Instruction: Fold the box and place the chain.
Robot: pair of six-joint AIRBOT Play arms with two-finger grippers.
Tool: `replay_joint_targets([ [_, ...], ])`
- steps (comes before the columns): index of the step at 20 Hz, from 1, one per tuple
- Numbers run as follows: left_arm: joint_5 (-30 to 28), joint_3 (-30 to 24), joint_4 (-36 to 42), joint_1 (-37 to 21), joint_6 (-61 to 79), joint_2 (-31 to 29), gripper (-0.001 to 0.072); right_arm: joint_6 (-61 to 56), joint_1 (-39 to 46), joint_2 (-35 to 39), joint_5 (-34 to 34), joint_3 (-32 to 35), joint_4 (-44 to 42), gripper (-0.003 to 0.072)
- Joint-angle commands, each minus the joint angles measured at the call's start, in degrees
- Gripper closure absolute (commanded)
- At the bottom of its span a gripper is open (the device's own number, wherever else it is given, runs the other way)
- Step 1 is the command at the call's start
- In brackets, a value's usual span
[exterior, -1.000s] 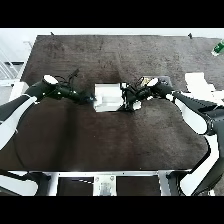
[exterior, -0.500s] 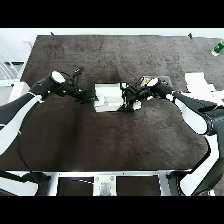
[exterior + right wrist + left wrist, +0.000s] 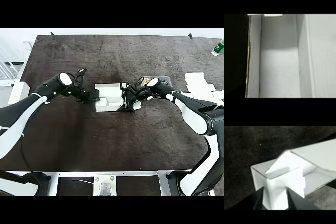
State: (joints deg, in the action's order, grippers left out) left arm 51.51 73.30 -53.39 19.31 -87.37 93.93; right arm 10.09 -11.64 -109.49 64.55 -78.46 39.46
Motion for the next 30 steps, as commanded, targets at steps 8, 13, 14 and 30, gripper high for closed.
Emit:
replay_joint_targets([
  [8,-2.84,0.15,-9.35,3.26,-10.14,1.07,0.0352,0.0,-0.04,-0.04,0.02,0.02,0.0,0.0183],
  [13,2.71,3.28,-12.61,3.26,-15.82,1.31,0.0352,0.0,-0.04,-0.04,0.02,0.02,0.0,0.0183],
  [14,5.01,4.66,-13.33,3.28,-16.74,1.49,0.0352,0.0,-0.04,-0.04,0.02,0.02,0.0,0.0183],
  [30,17.86,18.1,-25.18,7.85,-26.51,9.9,0.0353,-0.02,-0.04,-0.04,0.02,0.0,0.0,0.0183],
])
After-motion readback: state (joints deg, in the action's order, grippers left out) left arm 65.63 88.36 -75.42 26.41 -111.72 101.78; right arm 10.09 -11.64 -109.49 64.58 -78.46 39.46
